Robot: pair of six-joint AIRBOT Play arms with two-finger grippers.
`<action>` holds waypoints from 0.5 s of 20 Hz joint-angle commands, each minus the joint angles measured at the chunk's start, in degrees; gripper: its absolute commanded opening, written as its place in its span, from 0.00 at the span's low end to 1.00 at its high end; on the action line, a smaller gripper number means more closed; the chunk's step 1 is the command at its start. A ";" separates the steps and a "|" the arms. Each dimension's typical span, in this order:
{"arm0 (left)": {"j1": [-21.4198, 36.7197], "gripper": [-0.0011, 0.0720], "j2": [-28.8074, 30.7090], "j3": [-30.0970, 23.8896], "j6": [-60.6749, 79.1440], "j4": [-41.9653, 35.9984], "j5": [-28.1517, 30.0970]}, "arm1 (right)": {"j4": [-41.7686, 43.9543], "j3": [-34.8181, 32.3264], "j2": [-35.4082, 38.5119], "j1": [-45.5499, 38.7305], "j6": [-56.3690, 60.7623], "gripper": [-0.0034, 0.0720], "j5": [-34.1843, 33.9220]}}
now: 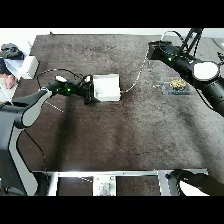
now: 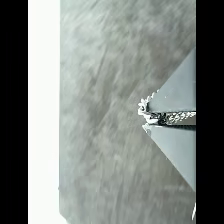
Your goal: Fold the box and place the chain.
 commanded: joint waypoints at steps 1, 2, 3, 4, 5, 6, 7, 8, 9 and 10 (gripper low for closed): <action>0.04 0.65 0.04 0.04 0.02 0.00 0.00 | -1.22 2.71 0.57 4.92 -0.33 0.03 -0.17; 0.04 0.65 0.04 0.04 0.02 0.02 0.00 | -1.55 3.61 0.57 6.58 -0.37 0.03 -0.20; 0.04 0.65 0.04 0.04 0.02 0.02 0.00 | -1.62 4.48 0.55 8.20 -0.81 0.03 -0.20; 0.04 0.65 0.04 0.04 0.02 0.02 0.00 | -1.62 5.25 0.42 9.84 -1.55 0.03 -0.20; 0.04 0.65 0.04 0.04 0.02 0.02 0.00 | -1.62 6.21 -0.13 11.37 -1.62 0.03 -0.17; 0.04 0.65 0.04 0.04 0.02 0.02 0.00 | -1.86 7.08 -0.92 12.72 -1.81 0.03 -0.15; 0.04 0.65 0.04 0.04 0.02 0.02 0.00 | -2.27 7.78 -1.81 13.88 -2.03 0.03 -0.20; 0.04 0.65 0.04 0.04 0.02 0.00 0.00 | -2.29 8.35 -2.93 14.97 -2.03 0.03 -0.20; 0.04 0.65 0.04 0.04 0.02 0.02 0.00 | -2.47 8.55 -4.09 15.69 -2.01 0.03 -0.20; 0.04 0.65 0.04 0.04 0.02 0.00 0.00 | -2.47 8.55 -5.25 16.11 -1.99 0.03 -0.17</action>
